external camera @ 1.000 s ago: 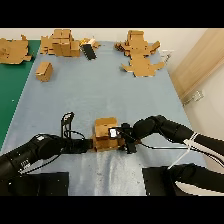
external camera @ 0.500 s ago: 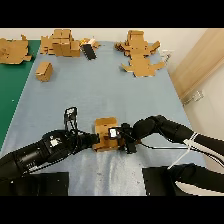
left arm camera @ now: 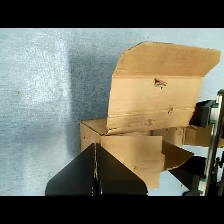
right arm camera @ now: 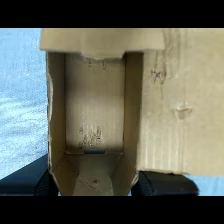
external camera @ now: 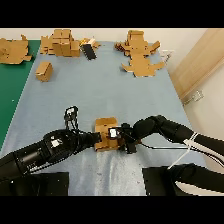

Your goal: Fold the box.

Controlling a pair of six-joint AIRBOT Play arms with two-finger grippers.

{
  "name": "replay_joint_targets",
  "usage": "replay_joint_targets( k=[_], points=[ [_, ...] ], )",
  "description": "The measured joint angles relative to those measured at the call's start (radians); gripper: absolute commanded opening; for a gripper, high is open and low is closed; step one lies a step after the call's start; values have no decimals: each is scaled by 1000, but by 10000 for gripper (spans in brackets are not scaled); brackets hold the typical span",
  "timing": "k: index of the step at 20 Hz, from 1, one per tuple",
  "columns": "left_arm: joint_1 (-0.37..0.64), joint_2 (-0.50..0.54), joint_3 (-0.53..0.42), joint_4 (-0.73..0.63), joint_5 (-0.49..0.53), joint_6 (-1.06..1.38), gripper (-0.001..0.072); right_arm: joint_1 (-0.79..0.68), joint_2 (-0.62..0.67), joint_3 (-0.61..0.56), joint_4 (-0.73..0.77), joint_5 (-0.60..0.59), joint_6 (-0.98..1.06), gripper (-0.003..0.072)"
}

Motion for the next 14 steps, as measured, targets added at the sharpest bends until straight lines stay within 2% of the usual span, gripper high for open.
replay_joint_targets(
  k=[5, 6, 7, 14],
  points=[
    [0, -1, 2, -4, 17, 66, 13, 0, 0, 0, 0, 0, 0, 568],
    [0, -1, 4, -7, 3, 75, 47, 0, 0, 0, 0, 0, 0, 568],
    [0, -1, 6, -7, -13, 85, 308, 0, 0, 0, 0, 0, 0, 568],
    [0, -2, 55, -20, -99, 122, 322, 0, 0, 0, 0, 0, 0, 568]
  ],
)
